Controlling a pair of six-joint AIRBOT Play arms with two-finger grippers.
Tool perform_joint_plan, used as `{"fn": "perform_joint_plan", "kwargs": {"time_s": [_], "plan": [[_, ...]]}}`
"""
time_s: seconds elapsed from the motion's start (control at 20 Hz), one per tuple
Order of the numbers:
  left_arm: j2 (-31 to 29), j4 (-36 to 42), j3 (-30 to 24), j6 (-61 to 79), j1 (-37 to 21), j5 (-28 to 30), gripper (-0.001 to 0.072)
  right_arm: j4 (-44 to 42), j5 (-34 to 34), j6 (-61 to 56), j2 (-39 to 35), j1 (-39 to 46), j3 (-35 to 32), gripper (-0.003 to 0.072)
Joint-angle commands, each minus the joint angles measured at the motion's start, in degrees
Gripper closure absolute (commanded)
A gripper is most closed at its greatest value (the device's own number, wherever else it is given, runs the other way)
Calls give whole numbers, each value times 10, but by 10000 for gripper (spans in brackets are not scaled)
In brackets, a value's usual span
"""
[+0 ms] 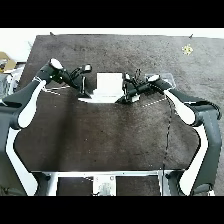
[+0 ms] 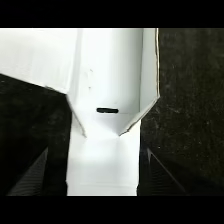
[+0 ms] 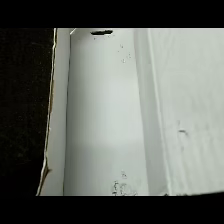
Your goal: Fold the box and place the chain.
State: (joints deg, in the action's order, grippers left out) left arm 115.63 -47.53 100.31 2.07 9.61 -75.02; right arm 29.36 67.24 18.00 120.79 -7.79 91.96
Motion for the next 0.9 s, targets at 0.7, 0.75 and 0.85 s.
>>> {"fn": "perform_joint_plan", "kwargs": {"time_s": [0.7,0.75,0.85], "plan": [[0,1,-47,44,31,85,223,0,0,0,0,0,0,312],[0,7,-47,44,31,85,224,0,0,0,0,0,0,312],[0,19,-47,44,31,81,224,0,0,0,0,0,0,312]]}}
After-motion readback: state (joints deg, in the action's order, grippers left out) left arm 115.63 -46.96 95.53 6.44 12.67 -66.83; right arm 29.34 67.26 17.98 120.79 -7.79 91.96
